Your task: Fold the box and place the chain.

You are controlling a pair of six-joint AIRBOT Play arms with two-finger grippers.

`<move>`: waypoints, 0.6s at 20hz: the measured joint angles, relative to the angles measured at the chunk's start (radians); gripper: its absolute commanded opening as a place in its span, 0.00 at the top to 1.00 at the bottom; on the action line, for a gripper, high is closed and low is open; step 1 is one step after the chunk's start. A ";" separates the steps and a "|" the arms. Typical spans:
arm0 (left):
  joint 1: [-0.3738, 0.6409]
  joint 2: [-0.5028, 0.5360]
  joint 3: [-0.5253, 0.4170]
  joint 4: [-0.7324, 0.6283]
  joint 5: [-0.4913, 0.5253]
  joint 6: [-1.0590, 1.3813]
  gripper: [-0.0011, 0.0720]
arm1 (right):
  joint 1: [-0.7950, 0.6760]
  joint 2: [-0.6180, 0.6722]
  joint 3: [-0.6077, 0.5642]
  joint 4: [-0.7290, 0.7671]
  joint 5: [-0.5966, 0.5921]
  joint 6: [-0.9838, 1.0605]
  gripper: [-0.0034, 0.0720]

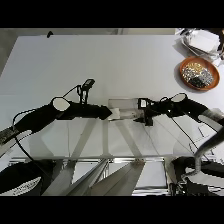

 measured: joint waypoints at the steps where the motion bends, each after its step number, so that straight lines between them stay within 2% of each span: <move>1: -0.006 -0.007 0.009 0.013 0.000 -0.014 0.45 | 0.000 0.000 0.000 0.000 0.000 0.000 0.38; 7: -0.042 -0.041 0.080 0.163 -0.010 -0.193 0.45 | 0.000 0.000 0.000 0.000 0.000 0.000 0.38; 12: -0.073 -0.063 0.158 0.352 -0.071 -0.395 0.45 | 0.000 0.000 0.000 0.000 0.000 0.000 0.38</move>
